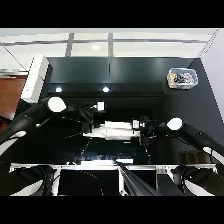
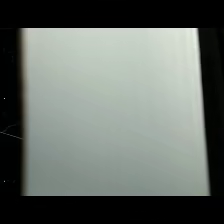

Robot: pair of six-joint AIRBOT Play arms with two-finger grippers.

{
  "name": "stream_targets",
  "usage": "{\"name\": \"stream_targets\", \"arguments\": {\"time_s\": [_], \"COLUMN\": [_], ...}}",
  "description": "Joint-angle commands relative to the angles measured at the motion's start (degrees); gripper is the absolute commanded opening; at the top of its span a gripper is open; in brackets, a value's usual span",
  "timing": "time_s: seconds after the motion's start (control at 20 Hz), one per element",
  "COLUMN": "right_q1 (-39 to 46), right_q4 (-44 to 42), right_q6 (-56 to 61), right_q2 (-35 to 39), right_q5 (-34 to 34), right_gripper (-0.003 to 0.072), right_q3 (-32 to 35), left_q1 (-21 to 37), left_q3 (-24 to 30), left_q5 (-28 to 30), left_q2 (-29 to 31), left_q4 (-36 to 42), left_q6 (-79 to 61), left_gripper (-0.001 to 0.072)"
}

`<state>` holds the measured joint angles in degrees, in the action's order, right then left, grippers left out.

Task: Fold the box and place the chain.

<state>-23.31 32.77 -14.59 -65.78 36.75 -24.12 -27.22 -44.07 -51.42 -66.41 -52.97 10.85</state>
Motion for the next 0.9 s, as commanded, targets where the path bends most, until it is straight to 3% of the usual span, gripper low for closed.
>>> {"name": "stream_targets", "arguments": {"time_s": [0.0, 0.05, 0.1, 0.15, 0.2, 0.3, 0.55, 0.7, 0.85], "right_q1": [-0.02, -0.02, 0.00, -0.02, 0.00, -0.02, -0.02, 0.00, -0.02], "right_q4": [0.07, 0.07, 0.07, 0.07, 0.07, 0.07, 0.07, 0.07, 0.07], "right_q6": [0.02, 0.04, 0.02, 0.04, 0.02, 0.04, 0.04, 0.04, 0.04], "right_q2": [-0.02, -0.02, -0.02, -0.02, -0.02, -0.02, -0.02, -0.02, -0.02], "right_q5": [0.11, 0.11, 0.11, 0.11, 0.11, 0.11, 0.11, 0.11, 0.11], "right_gripper": [0.0439, 0.0439, 0.0439, 0.0439, 0.0439, 0.0439, 0.0439, 0.0439, 0.0440], "right_q3": [0.04, 0.04, 0.04, 0.04, 0.04, 0.04, 0.04, 0.04, 0.04], "left_q1": [1.53, 1.46, 1.40, 1.27, 0.85, -0.31, -2.40, -2.80, -2.80], "left_q3": [-0.02, 0.00, 0.24, 0.72, 1.18, 2.73, 8.35, 8.94, 8.94], "left_q5": [-8.76, -12.24, -15.98, -18.62, -20.79, -18.95, 0.50, 7.28, 14.62], "left_q2": [6.71, 7.13, 6.95, 6.67, 6.32, 6.10, 4.50, 1.95, -1.07], "left_q4": [-7.26, -5.75, -2.40, 0.70, 3.21, 9.75, 31.82, 44.22, 46.80], "left_q6": [17.38, 20.28, 22.60, 23.67, 23.63, 23.69, 17.79, 9.11, 4.66], "left_gripper": [0.0528, 0.0528, 0.0460, 0.0283, 0.0018, 0.0025, 0.0026, 0.0026, 0.0026]}}
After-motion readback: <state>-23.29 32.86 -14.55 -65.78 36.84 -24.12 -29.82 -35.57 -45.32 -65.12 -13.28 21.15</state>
